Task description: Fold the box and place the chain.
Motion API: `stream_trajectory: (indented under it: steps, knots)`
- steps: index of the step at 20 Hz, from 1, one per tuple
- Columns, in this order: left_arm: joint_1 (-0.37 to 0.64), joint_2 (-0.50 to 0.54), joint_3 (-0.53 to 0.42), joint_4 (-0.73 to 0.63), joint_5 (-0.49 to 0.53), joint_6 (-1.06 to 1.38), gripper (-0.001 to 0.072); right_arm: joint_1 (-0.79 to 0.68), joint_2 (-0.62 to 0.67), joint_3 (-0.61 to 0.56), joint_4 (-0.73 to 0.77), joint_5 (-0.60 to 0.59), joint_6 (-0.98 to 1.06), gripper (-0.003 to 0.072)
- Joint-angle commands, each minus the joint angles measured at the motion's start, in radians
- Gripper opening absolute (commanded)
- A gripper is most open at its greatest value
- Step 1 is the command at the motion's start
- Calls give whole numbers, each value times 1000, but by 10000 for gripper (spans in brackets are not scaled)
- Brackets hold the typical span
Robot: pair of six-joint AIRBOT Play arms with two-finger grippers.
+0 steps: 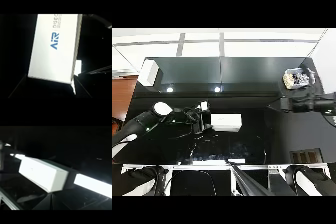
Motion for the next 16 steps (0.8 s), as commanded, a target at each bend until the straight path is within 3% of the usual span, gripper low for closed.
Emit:
stream_trajectory:
  steps: [1,3,8,11,13,16]
  knots:
    - [-5,69,37,-41,-42,-3,712,-113,42,1,-52,76,17,15]
    - [-39,34,94,-127,-42,-3,711,-111,42,1,-52,51,16,15]
    - [-174,-185,282,-130,-46,-72,710,-111,42,1,-57,44,11,15]
    - [-182,-332,394,-131,-163,-252,710,-111,42,1,-77,44,6,15]
    - [-182,-395,424,-123,-222,-242,710,-111,42,1,-83,43,-4,15]
    - [-182,-427,429,-123,-224,-188,710,-111,42,1,-92,43,-11,15]
